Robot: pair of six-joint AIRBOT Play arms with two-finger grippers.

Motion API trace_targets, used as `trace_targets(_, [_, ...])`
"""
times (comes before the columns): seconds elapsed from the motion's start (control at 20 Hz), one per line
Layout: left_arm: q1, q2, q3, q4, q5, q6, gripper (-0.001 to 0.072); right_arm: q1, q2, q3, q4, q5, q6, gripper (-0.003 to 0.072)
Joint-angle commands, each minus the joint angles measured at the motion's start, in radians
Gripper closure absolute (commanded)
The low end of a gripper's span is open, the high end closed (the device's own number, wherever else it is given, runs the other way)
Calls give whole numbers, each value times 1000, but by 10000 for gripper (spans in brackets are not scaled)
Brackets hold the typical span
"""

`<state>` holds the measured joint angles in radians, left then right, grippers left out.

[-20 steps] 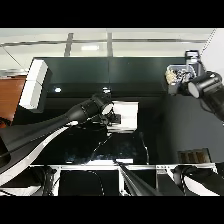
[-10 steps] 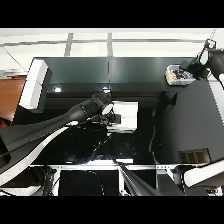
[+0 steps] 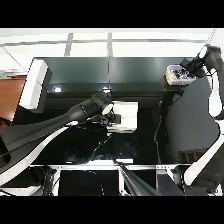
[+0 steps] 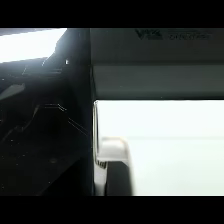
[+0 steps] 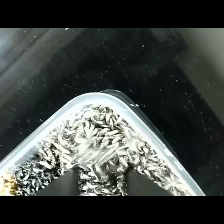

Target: Fold the box and place the chain.

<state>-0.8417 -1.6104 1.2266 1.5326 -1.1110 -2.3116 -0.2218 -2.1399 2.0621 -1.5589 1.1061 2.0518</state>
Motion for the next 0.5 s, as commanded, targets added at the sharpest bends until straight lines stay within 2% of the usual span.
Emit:
trace_targets(0.0, [1,0,0,0,0,0,681,-4,5,13,21,40,-50,667])
trace_targets(0.15, [1,0,0,0,3,0,681,-5,101,13,7,64,-170,667])
trace_targets(0.45, [1,0,0,0,3,0,681,-3,383,13,29,128,-408,668])
